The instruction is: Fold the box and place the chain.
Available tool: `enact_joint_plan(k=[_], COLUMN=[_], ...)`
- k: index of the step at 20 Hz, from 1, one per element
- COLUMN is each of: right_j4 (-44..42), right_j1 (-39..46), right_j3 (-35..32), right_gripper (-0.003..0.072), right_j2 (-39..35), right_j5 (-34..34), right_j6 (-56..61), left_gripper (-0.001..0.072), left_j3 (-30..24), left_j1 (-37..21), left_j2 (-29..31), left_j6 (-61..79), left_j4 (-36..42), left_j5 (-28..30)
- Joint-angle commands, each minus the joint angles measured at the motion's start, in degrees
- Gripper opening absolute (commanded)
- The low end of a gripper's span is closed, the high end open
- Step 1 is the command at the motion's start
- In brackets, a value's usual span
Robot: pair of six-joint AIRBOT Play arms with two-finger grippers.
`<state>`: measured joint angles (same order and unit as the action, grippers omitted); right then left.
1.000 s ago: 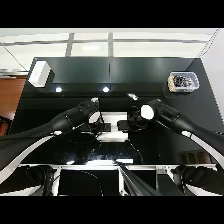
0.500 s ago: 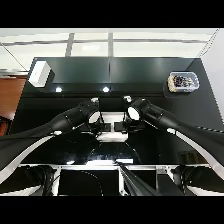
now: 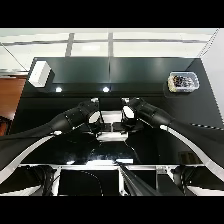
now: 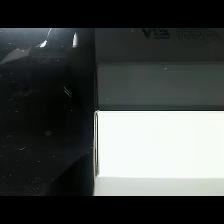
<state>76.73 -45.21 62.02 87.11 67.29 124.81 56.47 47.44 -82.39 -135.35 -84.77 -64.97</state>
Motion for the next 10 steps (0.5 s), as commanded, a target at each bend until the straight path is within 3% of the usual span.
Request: enact_joint_plan(k=[1,2,3,8,10], right_j4=[0.4,0.4,0.4,0.4,0.5], right_j1=[-0.3,-0.3,-0.3,-0.3,-0.1], right_j3=[0.3,0.3,0.3,0.3,0.4], right_gripper=[0.0125,0.0042,0.0010,0.0016,0.0213], right_j2=[0.5,0.5,0.5,0.5,0.3], right_j5=[0.5,0.4,0.4,0.4,0.5], right_j6=[0.6,0.5,0.6,0.5,0.4], left_gripper=[0.0026,0.0026,0.0026,0.0026,0.0026], left_j3=[0.0,0.0,0.0,0.0,0.0], left_j1=[0.0,0.0,0.0,0.0,0.0], left_j2=[0.0,0.0,0.0,0.0,0.0], left_j6=[0.1,0.1,0.1,0.1,0.1], left_j4=[0.0,0.0,0.0,0.0,0.0], left_j5=[0.0,0.0,0.0,0.0,0.0])
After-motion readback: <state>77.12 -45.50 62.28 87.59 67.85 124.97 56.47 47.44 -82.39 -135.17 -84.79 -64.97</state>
